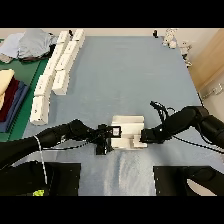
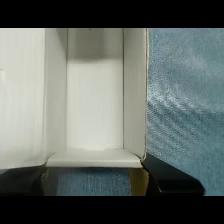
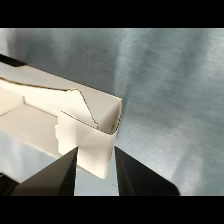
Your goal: Fold the box.
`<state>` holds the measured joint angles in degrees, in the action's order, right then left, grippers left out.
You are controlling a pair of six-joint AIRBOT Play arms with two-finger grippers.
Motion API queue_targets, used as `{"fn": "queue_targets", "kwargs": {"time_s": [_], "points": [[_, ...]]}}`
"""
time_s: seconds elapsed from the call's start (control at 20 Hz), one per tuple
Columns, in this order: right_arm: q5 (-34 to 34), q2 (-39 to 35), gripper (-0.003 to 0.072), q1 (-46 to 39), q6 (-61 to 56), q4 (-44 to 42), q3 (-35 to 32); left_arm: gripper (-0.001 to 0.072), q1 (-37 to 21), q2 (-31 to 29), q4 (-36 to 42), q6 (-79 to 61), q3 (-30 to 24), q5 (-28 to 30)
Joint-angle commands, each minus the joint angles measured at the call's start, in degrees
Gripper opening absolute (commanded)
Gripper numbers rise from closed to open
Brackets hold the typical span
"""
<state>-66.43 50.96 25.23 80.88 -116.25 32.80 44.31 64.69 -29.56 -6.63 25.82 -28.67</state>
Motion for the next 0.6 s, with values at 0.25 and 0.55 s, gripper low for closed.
{"fn": "queue_targets", "kwargs": {"time_s": [0.25, 0.55], "points": [[-3.41, 11.85, 0.0345, 20.83, -34.77, 22.23, 11.19, 0.0442, -0.02, 0.0, 0.0, 0.0, 0.02, 0.0], [-7.58, 22.93, 0.0345, 24.52, -41.62, 26.49, 17.79, 0.0442, -0.02, 0.0, 0.0, 0.0, 0.02, 0.0]]}}
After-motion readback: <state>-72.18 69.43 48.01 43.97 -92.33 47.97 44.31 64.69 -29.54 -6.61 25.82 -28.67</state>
